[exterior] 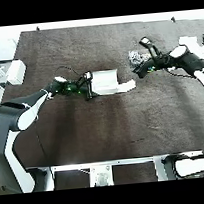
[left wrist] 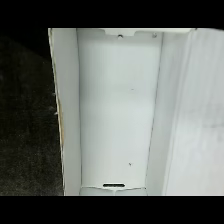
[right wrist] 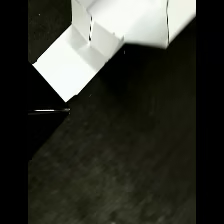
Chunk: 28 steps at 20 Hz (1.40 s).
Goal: Fold the box and place the chain.
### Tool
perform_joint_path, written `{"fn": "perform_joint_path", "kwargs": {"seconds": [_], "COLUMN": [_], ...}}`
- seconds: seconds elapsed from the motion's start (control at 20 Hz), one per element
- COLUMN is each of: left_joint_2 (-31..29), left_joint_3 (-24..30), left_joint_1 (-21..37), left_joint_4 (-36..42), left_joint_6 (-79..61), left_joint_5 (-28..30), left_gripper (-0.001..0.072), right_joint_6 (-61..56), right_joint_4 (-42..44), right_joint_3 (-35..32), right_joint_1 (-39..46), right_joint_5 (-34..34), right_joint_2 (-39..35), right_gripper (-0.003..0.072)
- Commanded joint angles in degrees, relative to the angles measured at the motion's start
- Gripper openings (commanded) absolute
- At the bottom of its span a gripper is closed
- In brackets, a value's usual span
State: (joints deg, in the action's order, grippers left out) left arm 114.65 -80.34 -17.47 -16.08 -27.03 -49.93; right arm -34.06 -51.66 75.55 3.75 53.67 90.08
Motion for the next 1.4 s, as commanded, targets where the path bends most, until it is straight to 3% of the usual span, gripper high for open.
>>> {"fn": "perform_joint_path", "kwargs": {"seconds": [0.0,0.4,0.7,1.0,1.2,1.3,1.35], "left_joint_2": [0.0,0.0,0.0,0.0,0.0,0.0,0.0], "left_joint_3": [0.0,0.0,0.0,0.0,0.0,0.0,0.0], "left_joint_1": [0.0,0.0,0.0,0.0,0.0,0.0,0.0], "left_joint_4": [0.0,0.0,0.0,0.0,0.0,0.0,0.0], "left_joint_6": [0.0,0.0,0.0,0.0,0.0,0.0,0.0], "left_joint_5": [0.0,0.0,0.0,0.0,0.0,0.0,0.0], "left_gripper": [0.0360,0.0360,0.0360,0.0360,0.0360,0.0360,0.0360], "right_joint_6": [-12.3,-16.6,-16.3,-16.2,-16.3,-16.3,-16.3], "right_joint_4": [-0.1,0.0,5.7,9.5,9.7,9.7,9.7], "right_joint_3": [-0.9,-3.2,-3.2,-2.3,-2.3,-2.2,-1.9], "right_joint_1": [4.2,4.4,0.3,-3.7,-4.1,-4.4,-4.4], "right_joint_5": [-1.0,0.8,1.3,4.0,4.0,4.2,4.7], "right_joint_2": [-0.4,6.9,11.5,11.2,7.3,6.9,6.9], "right_gripper": [0.0014,0.0013,0.0012,0.0014,0.0018,0.0206,0.0226]}}
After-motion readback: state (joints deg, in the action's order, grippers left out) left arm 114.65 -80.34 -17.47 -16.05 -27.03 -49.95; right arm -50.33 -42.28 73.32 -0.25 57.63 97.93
